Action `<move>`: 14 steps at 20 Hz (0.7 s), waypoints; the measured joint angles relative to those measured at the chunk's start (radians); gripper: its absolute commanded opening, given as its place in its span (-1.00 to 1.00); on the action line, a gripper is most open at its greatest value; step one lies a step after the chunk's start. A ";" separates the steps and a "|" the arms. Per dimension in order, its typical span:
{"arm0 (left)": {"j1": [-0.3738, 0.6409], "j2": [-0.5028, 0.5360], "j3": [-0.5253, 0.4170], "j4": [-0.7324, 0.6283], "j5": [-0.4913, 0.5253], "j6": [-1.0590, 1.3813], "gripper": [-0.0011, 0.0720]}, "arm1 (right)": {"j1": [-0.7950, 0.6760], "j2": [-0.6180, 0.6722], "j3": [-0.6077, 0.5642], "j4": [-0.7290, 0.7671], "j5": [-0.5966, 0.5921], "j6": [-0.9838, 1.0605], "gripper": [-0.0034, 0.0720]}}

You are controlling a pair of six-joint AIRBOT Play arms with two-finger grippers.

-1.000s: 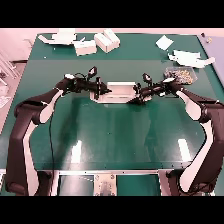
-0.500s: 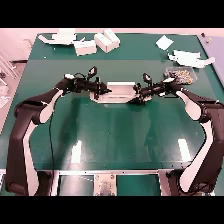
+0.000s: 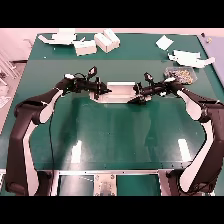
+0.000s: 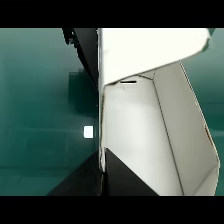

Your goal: Fold the box and place the chain.

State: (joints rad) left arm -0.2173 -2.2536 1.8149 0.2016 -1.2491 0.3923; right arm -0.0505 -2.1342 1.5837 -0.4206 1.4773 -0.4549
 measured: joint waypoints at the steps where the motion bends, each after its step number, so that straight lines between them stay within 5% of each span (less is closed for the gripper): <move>1: 0.000 0.000 0.000 0.000 0.000 0.000 -0.91 | 0.000 0.000 0.000 0.000 0.002 0.000 0.88; 14: 0.000 0.000 0.000 0.000 0.001 0.000 -0.91 | -0.001 -0.008 0.003 0.001 -0.007 -0.002 0.82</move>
State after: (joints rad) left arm -0.2173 -2.2536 1.8149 0.2016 -1.2484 0.3923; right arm -0.0513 -2.1426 1.5864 -0.4198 1.4700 -0.4568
